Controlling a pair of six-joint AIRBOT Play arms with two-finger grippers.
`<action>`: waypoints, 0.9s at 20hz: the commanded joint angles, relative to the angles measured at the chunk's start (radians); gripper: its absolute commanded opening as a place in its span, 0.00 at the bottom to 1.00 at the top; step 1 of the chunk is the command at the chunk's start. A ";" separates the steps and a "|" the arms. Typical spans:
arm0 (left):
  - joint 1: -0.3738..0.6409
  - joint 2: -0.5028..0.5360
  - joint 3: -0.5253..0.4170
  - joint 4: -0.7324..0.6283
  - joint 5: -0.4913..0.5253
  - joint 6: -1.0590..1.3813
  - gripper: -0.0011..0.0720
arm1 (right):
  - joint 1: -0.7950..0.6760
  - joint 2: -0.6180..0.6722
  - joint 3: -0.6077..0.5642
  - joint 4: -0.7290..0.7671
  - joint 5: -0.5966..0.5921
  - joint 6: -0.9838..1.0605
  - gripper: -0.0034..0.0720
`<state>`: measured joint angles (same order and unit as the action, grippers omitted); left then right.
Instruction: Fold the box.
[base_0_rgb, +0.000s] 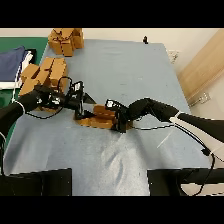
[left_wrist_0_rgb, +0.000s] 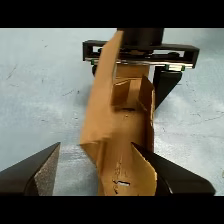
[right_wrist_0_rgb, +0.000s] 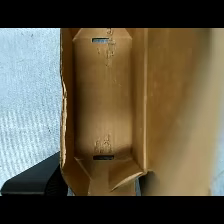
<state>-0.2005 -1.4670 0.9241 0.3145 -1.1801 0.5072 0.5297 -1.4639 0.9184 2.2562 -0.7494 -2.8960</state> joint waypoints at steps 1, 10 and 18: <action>0.029 0.034 0.012 0.008 0.012 -0.070 0.92 | -0.001 0.001 0.001 -0.005 0.000 0.000 0.51; -0.038 0.209 -0.023 0.306 -0.220 -0.533 0.03 | 0.000 0.001 0.001 -0.031 0.000 0.000 0.51; -0.259 0.208 -0.023 0.210 0.143 -0.639 0.03 | 0.011 0.030 0.001 -0.170 0.007 -0.003 0.43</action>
